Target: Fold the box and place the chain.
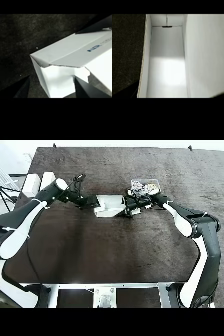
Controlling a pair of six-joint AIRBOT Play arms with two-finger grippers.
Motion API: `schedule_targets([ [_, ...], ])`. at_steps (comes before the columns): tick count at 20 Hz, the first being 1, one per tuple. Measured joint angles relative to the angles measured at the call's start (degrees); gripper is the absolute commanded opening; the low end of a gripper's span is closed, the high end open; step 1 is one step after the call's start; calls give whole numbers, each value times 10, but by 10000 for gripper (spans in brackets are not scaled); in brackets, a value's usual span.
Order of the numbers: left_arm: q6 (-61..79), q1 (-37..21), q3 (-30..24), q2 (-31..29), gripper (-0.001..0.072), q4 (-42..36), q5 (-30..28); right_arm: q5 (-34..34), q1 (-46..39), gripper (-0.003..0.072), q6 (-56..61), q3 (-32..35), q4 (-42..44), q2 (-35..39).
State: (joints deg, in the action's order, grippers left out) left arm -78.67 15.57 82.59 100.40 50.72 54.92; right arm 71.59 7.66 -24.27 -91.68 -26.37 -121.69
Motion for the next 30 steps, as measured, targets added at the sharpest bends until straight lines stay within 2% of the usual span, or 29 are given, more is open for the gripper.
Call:
schedule_targets([
  [14,-155,58,31,5,610,117,-13,0,0,476,0,0,0,0],
  [19,-202,72,73,28,606,156,22,0,0,476,0,0,0,0],
  [21,-216,78,97,43,472,171,44,0,0,476,0,0,0,0],
  [30,-260,92,137,85,471,229,102,1,0,476,-2,0,0,0],
])
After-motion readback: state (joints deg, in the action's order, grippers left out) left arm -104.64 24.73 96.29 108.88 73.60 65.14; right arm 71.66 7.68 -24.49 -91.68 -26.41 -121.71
